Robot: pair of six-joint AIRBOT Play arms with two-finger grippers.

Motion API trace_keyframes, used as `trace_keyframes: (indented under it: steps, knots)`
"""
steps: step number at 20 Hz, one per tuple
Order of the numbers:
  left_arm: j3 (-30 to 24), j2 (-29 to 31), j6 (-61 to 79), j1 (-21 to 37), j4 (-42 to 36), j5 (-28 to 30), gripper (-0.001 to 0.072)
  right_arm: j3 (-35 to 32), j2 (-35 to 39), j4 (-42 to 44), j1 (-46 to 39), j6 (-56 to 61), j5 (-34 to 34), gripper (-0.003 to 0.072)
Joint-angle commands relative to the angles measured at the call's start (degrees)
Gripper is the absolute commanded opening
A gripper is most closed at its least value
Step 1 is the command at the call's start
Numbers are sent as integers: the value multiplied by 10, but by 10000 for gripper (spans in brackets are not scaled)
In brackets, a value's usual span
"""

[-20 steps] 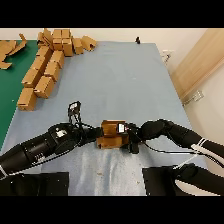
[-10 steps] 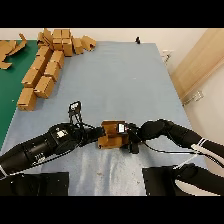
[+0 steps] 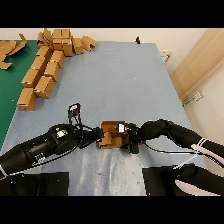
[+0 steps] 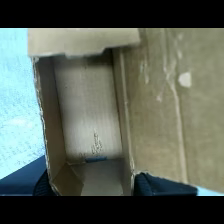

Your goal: Fold the box.

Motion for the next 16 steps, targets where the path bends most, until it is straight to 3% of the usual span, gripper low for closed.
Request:
trace_keyframes:
  steps: [1, 7, 11, 16]
  knots:
    - [0, 0, 0, 0, -14, -3, 523, 0, 0, 0, 0, 0, 0, 492]
    - [1, 0, 5, -3, -43, -2, 523, 0, 0, 0, 0, 0, 0, 491]
    - [1, 0, 90, -6, -99, 38, 524, 0, 0, 0, 0, 0, 0, 491]
    - [1, -8, 103, -6, -100, 47, 524, 0, 0, 0, 0, 0, 0, 491]
